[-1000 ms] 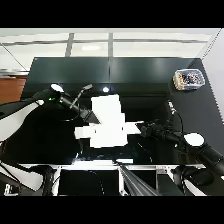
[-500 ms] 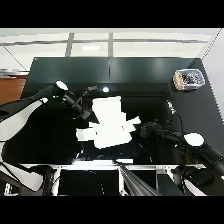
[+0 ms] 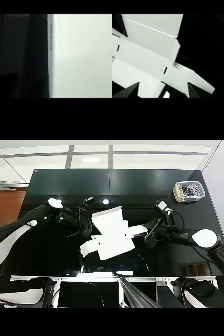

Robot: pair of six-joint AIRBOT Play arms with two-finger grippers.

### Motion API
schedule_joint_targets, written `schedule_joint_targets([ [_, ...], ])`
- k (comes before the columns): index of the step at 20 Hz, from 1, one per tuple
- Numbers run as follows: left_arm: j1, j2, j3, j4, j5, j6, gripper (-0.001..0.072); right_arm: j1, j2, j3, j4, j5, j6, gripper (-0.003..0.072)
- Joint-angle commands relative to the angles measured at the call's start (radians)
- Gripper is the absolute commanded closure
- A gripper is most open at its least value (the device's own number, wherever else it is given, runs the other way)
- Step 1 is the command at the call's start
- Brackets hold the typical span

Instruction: Fold the box and place the chain.

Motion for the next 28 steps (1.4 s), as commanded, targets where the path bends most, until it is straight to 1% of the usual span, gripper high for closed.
schedule_joint_targets([
  [1, -0.058, 0.069, -0.048, 0.045, 0.090, 0.230, 0.0686, 0.028, 0.000, 0.037, -0.119, 0.020, -0.139, -0.0026],
  [4, -0.126, 0.069, -0.043, 0.101, 0.165, 0.332, 0.0686, 0.102, -0.002, 0.034, -0.150, 0.012, -0.219, -0.0026],
  [7, -0.185, 0.069, -0.042, 0.146, 0.296, 0.359, 0.0685, 0.166, -0.037, 0.017, -0.297, 0.013, -0.225, -0.0026],
  [9, -0.201, 0.068, -0.042, 0.148, 0.365, 0.359, 0.0684, 0.185, -0.069, -0.005, -0.325, 0.012, -0.227, -0.0026],
  [11, -0.196, 0.065, -0.042, 0.160, 0.389, 0.359, 0.0684, 0.185, -0.097, -0.026, -0.325, 0.013, -0.229, -0.0026],
  [15, -0.188, 0.065, -0.042, 0.156, 0.378, 0.359, 0.0683, 0.185, -0.138, -0.050, -0.280, 0.025, -0.229, -0.0033],
  [19, -0.188, 0.065, -0.042, 0.156, 0.378, 0.359, 0.0683, 0.187, -0.158, -0.084, -0.261, 0.008, -0.249, -0.0033],
  [21, -0.188, 0.065, -0.042, 0.156, 0.378, 0.359, 0.0682, 0.212, -0.182, -0.100, -0.214, -0.062, -0.304, -0.0032],
  [26, -0.188, 0.065, -0.042, 0.156, 0.378, 0.359, 0.0682, 0.336, -0.254, -0.104, -0.129, -0.335, -0.336, -0.0026],
  [28, -0.188, 0.065, -0.042, 0.156, 0.378, 0.359, 0.0682, 0.357, -0.254, -0.097, -0.130, -0.394, -0.336, -0.0026],
])
